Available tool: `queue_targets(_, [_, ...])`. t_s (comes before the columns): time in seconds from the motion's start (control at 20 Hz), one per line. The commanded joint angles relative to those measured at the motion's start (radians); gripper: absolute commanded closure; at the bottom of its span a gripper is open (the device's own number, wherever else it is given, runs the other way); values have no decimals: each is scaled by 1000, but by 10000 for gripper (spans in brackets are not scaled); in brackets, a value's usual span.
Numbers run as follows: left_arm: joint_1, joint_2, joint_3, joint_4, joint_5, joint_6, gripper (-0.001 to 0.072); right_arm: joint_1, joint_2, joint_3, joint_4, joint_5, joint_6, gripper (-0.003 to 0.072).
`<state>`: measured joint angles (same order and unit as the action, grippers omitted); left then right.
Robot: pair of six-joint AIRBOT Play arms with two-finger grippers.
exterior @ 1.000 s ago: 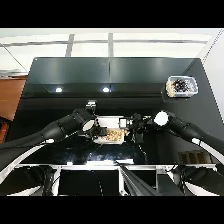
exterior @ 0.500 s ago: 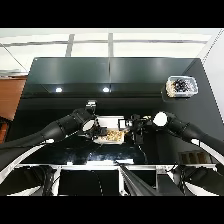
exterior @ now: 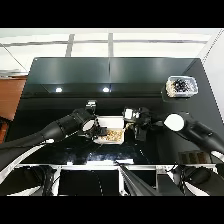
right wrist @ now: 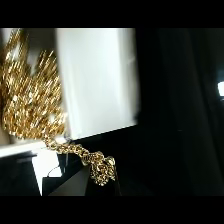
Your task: Fold the box and place the chain.
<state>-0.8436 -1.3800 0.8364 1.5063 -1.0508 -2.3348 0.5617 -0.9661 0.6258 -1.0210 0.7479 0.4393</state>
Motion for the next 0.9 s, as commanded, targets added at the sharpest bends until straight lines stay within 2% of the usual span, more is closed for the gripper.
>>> queue_targets(0.0, [1, 0, 0, 0, 2, 0, 677, -28, 149, 56, -27, 48, 259, 660])
queue_targets(0.15, [1, 0, 0, 1, 6, 0, 677, -44, 206, 183, -7, 124, 412, 660])
queue_targets(0.3, [1, 0, 0, 0, 24, 0, 677, -44, 209, 291, 166, 195, 422, 660])
queue_targets(0.4, [1, 0, 0, 0, 26, 0, 677, -44, 209, 301, 307, 199, 420, 660])
queue_targets(0.55, [1, 0, 0, 0, 25, 0, 677, -40, 209, 301, 388, 201, 420, 660])
queue_targets(0.85, [1, 0, 0, 0, 21, 0, 677, -40, 209, 301, 404, 220, 413, 660])
